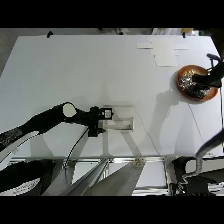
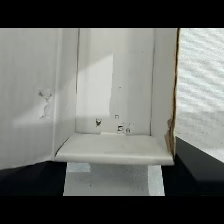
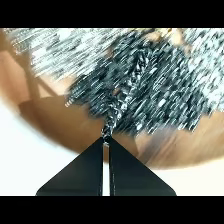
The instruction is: Fold the box and place the chain.
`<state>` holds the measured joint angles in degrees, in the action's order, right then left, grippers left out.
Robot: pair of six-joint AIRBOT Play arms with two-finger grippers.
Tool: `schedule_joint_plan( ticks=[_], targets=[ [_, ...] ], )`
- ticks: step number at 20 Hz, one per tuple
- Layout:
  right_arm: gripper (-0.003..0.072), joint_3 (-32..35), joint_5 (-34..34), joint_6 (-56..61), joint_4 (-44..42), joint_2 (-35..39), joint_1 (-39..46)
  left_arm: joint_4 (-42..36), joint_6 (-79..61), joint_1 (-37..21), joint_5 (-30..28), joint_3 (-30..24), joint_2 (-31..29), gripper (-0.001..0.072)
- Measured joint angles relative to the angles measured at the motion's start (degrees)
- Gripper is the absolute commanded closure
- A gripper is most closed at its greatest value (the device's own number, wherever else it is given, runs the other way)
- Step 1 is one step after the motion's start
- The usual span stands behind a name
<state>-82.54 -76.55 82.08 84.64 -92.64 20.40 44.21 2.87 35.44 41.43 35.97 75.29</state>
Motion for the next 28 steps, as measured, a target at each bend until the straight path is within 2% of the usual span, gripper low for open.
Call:
schedule_joint_plan(
  ticks=[5,10,14,20,24,28],
  targets=[
    [0.0673,0.0,-4.4,-3.1,-10.2,13.7,-0.7,0.0,0.0,0.0,0.0,0.0,0.0,0.0397],
    [0.0673,0.0,-8.0,-4.4,-14.6,27.3,-5.4,0.0,0.0,0.0,0.0,0.0,0.0,0.0397],
    [0.0673,0.1,-10.9,-4.8,-15.7,34.5,-11.6,0.0,0.0,0.0,0.0,0.0,0.0,0.0397],
    [0.0673,3.2,-13.9,-4.7,-17.8,41.3,-24.9,0.0,0.0,0.0,0.0,0.0,0.0,0.0397],
    [0.0673,9.0,-11.2,-4.2,-22.8,45.3,-35.4,0.0,0.0,0.0,0.0,0.0,0.0,0.0397],
    [0.0673,16.4,-2.3,-4.1,-27.0,46.8,-47.8,0.0,0.0,0.0,0.0,0.0,0.0,0.0397]
  ],
)
